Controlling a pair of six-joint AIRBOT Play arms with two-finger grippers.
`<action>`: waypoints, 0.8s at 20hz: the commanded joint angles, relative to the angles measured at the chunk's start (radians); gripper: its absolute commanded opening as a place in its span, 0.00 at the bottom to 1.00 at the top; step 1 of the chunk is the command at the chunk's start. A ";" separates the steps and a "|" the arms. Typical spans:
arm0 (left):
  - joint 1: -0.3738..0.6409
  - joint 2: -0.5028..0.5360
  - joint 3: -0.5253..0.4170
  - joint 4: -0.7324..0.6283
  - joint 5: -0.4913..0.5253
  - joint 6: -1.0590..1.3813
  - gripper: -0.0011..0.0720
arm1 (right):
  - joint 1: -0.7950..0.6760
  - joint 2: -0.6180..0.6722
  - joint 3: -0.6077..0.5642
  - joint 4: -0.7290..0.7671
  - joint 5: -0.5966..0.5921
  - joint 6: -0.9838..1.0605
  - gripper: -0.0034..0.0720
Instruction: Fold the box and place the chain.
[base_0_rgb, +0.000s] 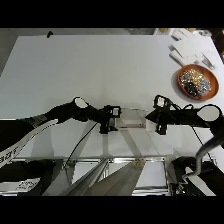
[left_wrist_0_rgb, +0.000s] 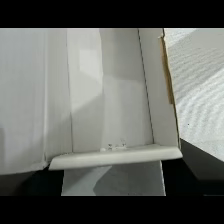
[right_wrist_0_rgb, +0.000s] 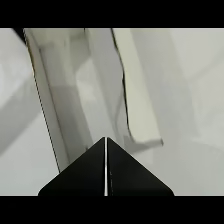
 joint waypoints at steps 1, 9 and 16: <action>0.000 0.001 0.000 0.000 0.001 0.000 0.14 | 0.001 -0.013 0.000 0.222 -0.101 -0.006 0.07; 0.000 0.001 0.000 0.000 0.001 0.000 0.14 | 0.001 -0.323 0.000 0.386 -0.368 0.140 0.07; 0.000 0.001 0.000 0.000 0.001 -0.001 0.14 | 0.000 -0.266 0.042 0.362 -0.284 0.278 0.07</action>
